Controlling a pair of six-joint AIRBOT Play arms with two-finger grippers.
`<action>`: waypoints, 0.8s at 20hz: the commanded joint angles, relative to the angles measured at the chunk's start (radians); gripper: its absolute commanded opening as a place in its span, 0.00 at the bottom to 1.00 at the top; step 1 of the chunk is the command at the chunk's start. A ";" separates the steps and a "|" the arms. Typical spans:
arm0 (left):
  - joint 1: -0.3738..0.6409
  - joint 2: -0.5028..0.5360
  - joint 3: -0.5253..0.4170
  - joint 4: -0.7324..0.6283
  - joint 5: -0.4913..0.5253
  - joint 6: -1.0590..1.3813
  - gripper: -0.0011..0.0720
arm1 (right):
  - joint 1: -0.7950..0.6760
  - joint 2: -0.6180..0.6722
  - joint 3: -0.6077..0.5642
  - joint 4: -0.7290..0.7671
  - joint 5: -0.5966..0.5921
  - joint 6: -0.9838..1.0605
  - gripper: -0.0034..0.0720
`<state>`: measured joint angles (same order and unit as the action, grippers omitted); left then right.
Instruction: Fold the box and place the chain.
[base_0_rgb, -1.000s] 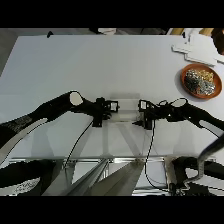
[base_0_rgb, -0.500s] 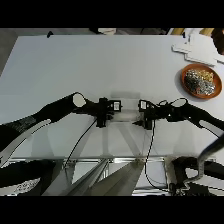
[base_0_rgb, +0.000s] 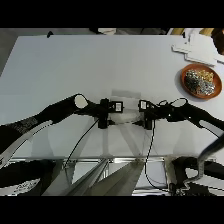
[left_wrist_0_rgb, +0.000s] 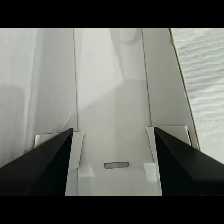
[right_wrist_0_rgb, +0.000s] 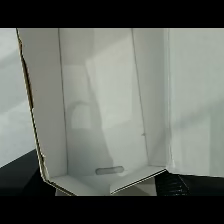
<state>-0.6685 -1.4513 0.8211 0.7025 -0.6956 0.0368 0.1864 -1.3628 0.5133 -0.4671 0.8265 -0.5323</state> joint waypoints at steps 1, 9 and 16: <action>-0.002 0.000 0.000 0.002 -0.004 0.000 0.88 | 0.000 0.000 0.000 0.000 0.000 0.000 0.44; 0.062 0.129 0.000 0.164 -0.101 -0.306 0.02 | 0.000 0.000 0.000 0.000 0.000 0.000 0.44; 0.227 0.328 0.000 0.467 -0.330 -0.919 0.02 | 0.000 0.000 0.000 0.000 0.000 0.000 0.44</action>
